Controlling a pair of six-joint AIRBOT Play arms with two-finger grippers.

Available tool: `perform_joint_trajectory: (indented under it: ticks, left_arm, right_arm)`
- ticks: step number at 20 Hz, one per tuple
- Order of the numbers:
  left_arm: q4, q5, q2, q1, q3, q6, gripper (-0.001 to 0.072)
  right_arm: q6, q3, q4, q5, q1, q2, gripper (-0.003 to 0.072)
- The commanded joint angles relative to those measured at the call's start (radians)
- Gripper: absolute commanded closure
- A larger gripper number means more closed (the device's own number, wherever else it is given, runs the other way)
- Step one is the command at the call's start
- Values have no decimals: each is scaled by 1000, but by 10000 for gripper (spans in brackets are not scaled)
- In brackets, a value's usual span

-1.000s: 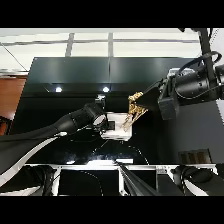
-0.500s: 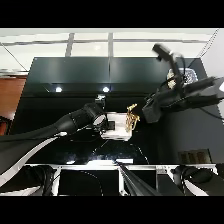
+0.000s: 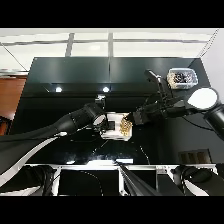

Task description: Fold the box and place the chain.

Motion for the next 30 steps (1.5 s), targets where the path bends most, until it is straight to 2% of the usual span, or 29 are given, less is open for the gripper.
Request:
perform_joint_trajectory:
  ticks: [1, 3, 4, 5, 6, 9, 11, 12, 13, 14, 17, 20, 22, 24, 26, 30]
  left_arm:
    - [0, -2, -1, 0, 0, 0, 678]
    - [0, -2, -1, 0, 0, 0, 678]
    - [0, 0, -1, 0, 0, 0, 678]
    - [0, 1, -1, 0, 0, 0, 678]
    - [0, 0, -1, 0, 0, 0, 678]
    - [0, 0, -1, 0, 0, 0, 678]
    - [0, 0, -1, 0, 0, 0, 679]
    - [0, 0, -1, 0, 0, 0, 678]
    - [0, 0, -1, 0, 0, 0, 678]
    - [0, 0, -1, 0, 0, 0, 678]
    - [0, 0, -1, 0, 0, 0, 678]
    - [0, 1, -1, 0, 0, 0, 678]
    - [0, 2, -1, 0, 0, 0, 678]
    - [0, 2, -1, 0, 0, 0, 678]
    - [0, 2, -1, 0, 0, 0, 678]
    - [0, 2, -1, 0, 0, 0, 678]
  right_arm:
    - [-2, -37, 2, -27, 2, -45, 670]
    - [-2, -55, 0, -33, 13, -61, 667]
    - [-1, -55, -11, -32, 15, -65, 576]
    - [-1, -51, -41, -29, 8, -64, 285]
    - [2, -40, -92, -3, -14, -64, 159]
    - [-7, -14, -297, 107, -163, -50, 157]
    - [-73, -24, -489, 92, -251, -48, 157]
    - [-161, -48, -534, 58, -279, -48, 156]
    - [-253, -86, -537, 16, -299, -48, 57]
    - [-375, -132, -529, -43, -305, -48, -21]
    - [-775, -230, -414, -231, -304, -56, -22]
    - [-1220, -244, -237, -335, -305, -69, -21]
    - [-1289, -243, -159, -382, -305, -99, -21]
    - [-1361, -243, -115, -357, -299, -147, -20]
    - [-1408, -243, -118, -368, -276, -196, -20]
    - [-1464, -221, -122, -461, -262, -254, -21]
